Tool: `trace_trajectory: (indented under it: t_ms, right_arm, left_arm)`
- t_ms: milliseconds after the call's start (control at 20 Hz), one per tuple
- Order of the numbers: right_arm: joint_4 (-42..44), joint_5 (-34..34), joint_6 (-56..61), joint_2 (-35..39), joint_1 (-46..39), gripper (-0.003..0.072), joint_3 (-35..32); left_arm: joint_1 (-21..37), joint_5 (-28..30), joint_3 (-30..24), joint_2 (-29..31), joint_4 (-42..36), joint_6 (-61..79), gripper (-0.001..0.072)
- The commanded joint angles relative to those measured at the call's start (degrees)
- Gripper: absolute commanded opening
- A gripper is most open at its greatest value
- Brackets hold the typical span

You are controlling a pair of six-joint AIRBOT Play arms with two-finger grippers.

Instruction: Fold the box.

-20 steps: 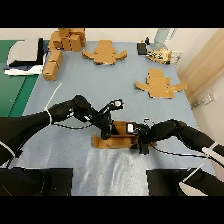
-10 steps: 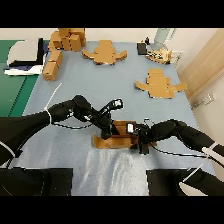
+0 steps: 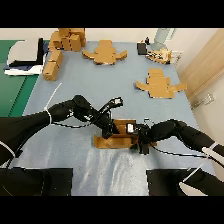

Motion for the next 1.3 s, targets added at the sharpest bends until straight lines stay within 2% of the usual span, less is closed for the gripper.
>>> trace_trajectory:
  t_ms: [0,150,200,250,300,500,600,650,750,850,900,1000,1100,1150,1250]
  right_arm:
    - [0.02,0.02,0.04,0.04,0.04,0.0466,0.0]
    - [0.04,0.02,0.04,0.02,0.04,0.0466,0.0]
    - [0.04,0.02,0.04,-0.02,0.04,0.0466,-0.02]
    - [0.04,0.04,0.04,-0.07,0.04,0.0466,0.0]
    - [0.02,0.04,0.04,-0.07,0.04,0.0466,0.0]
    - [0.02,0.02,0.04,-0.07,0.04,0.0466,0.0]
    - [0.04,0.02,0.04,-0.07,0.04,0.0466,0.0]
    - [0.04,0.04,0.04,-0.07,0.04,0.0466,0.0]
    - [0.04,0.0,0.04,-0.04,0.04,0.0466,0.26]
    - [0.02,0.02,0.04,-0.04,0.04,0.0466,0.28]
    - [0.0,0.02,0.02,-0.07,0.04,0.0466,0.28]
    - [0.0,0.02,0.02,-0.07,0.04,0.0466,0.28]
    - [0.0,0.02,0.04,-0.07,0.04,0.0466,0.28]
    - [0.0,0.02,0.02,-0.07,0.04,0.0466,0.28]
    - [0.0,0.02,0.02,-0.07,0.04,0.0466,0.28]
  left_arm:
    - [0.07,-0.31,0.02,0.17,0.13,-0.63,0.0018]
    - [0.33,-0.28,0.07,1.03,1.6,-0.66,0.0019]
    - [0.59,-0.24,0.07,1.42,1.55,-0.66,0.0127]
    - [0.83,0.17,0.07,1.84,1.46,-1.42,0.039]
    - [1.16,0.37,0.09,1.95,1.49,-4.04,0.0482]
    - [2.8,-1.44,0.13,2.38,3.72,-8.59,0.0489]
    - [4.09,-3.82,0.15,4.39,8.26,-14.62,0.049]
    - [4.79,-4.98,0.15,6.05,13.0,-19.34,0.0506]
    - [5.51,-7.54,0.13,9.22,22.03,-33.99,0.0678]
    - [5.35,-14.45,0.13,11.1,26.23,-44.57,0.0653]
    - [5.14,-18.53,0.13,11.23,26.08,-48.06,0.055]
    - [3.76,-24.76,-0.13,11.17,24.17,-55.49,0.0014]
    - [0.66,-22.4,-0.68,11.17,14.67,-57.96,0.0016]
    - [-1.55,-17.86,-0.79,11.17,8.46,-56.35,0.0016]
    - [-5.09,-6.45,-0.74,10.91,1.84,-55.54,0.0016]
